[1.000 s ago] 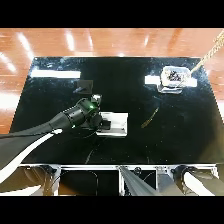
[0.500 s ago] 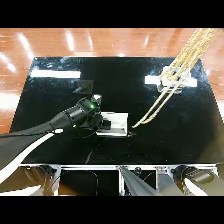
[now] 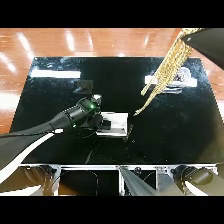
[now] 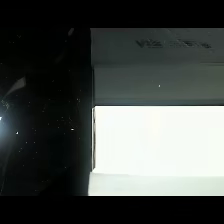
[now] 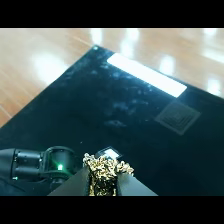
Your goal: Fold the box and place the chain.
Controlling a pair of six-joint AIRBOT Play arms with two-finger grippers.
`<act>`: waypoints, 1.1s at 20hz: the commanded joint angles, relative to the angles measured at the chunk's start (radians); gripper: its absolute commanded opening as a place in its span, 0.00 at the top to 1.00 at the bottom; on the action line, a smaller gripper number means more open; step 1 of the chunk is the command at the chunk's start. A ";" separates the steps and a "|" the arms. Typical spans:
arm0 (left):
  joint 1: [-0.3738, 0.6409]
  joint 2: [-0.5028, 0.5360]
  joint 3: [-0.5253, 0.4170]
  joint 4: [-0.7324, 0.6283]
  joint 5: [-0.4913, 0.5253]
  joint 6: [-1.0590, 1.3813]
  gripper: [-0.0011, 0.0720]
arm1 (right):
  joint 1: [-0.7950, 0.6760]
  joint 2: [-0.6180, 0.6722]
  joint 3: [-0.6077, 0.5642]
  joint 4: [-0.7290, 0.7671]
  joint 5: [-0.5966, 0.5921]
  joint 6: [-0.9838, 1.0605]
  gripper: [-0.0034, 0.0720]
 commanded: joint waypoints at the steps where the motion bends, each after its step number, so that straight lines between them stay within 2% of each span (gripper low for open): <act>1: 0.000 -0.001 -0.001 0.000 -0.002 0.000 0.95 | 0.013 0.001 0.000 0.007 0.015 0.000 0.94; 6: 0.000 -0.001 -0.001 0.000 -0.002 0.000 0.95 | 0.069 -0.016 -0.024 0.037 -0.008 0.000 0.94; 11: 0.000 -0.001 -0.001 0.000 -0.002 0.000 0.95 | 0.141 -0.086 -0.050 0.043 -0.061 -0.008 0.94; 16: 0.000 -0.001 -0.001 0.000 -0.002 0.000 0.95 | 0.151 -0.132 -0.066 0.042 -0.068 -0.023 0.94; 22: 0.000 -0.001 -0.001 0.000 -0.002 0.000 0.95 | 0.164 -0.132 -0.076 0.030 0.066 -0.018 0.92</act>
